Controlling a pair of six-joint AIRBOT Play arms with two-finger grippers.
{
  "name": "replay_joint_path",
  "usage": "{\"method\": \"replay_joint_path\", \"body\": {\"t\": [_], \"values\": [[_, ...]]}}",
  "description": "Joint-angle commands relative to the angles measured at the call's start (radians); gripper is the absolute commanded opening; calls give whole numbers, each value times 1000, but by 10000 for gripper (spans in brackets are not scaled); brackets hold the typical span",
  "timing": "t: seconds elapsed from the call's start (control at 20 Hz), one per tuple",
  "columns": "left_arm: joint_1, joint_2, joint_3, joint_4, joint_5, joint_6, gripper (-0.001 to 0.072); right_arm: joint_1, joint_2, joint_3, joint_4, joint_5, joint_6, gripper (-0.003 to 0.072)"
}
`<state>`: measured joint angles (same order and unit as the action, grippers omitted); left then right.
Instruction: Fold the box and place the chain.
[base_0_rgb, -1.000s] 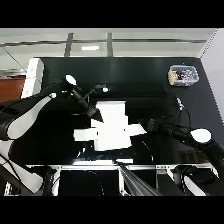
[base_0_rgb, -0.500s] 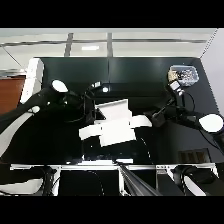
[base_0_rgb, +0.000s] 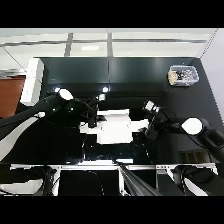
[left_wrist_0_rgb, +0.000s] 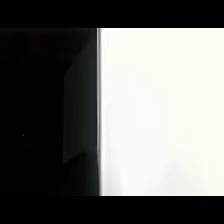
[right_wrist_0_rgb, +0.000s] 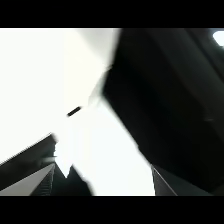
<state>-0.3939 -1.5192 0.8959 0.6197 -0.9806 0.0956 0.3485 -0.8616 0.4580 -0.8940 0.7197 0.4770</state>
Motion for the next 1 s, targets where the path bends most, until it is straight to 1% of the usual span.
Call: {"method": "replay_joint_path", "body": {"t": [0.0, 0.05, 0.15, 0.35, 0.45, 0.55, 0.65, 0.8, 0.95], "values": [[-2, -5, -1, 2, 7, 9, 26, 60, -15, -47, -1, 3, -71, 711], [-2, -5, -1, 2, 8, 9, 26, 74, -23, -57, -2, 3, -82, 711], [-2, -5, -1, 2, 8, 9, 26, 106, -37, -62, -5, 0, -167, 711], [-2, -5, -1, 2, 8, 9, 26, 198, -87, -62, -5, -50, -218, 712], [-2, -5, -1, 2, 8, 9, 26, 242, -124, -61, 7, -121, -219, 712], [-2, -5, -1, 2, 9, 10, 27, 271, -148, -61, 62, -197, -219, 711], [-2, -5, -1, 2, 9, 10, 26, 283, -150, -58, 89, -238, -219, 711], [-2, -5, -1, 2, 5, 9, 26, 283, -148, 2, 25, -196, -220, 712], [-2, -5, -1, 2, 4, 9, 26, 279, -149, 66, -2, -188, -220, 711]]}}
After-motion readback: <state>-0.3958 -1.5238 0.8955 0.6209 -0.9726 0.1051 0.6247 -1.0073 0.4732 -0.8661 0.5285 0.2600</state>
